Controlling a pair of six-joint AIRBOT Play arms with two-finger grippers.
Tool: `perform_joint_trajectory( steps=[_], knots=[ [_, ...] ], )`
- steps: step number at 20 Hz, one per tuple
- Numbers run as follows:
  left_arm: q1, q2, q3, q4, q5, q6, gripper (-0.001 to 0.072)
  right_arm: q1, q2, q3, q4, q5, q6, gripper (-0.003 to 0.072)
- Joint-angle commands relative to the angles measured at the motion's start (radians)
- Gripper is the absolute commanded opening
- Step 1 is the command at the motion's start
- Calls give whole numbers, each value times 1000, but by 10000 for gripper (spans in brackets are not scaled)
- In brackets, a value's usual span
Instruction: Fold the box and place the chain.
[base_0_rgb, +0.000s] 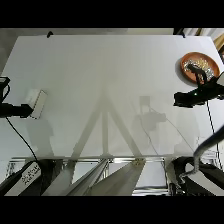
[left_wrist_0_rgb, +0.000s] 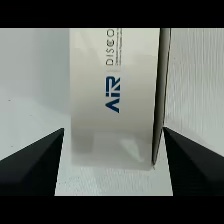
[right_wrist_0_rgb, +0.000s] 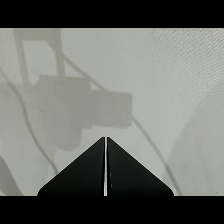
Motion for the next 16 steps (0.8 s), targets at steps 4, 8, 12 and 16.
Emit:
perform_joint_trajectory(
  steps=[4,8,12,16],
  knots=[
    [-43,97,0,-73,53,0,696,-1,0,1,0,-40,5,10],
    [-135,167,0,-76,89,0,695,-1,0,1,0,-39,5,10],
    [-274,230,0,-75,113,0,694,-1,0,1,-2,-38,15,10],
    [-346,236,0,-79,97,-1,694,-1,0,2,-2,-38,15,10]
  ],
)
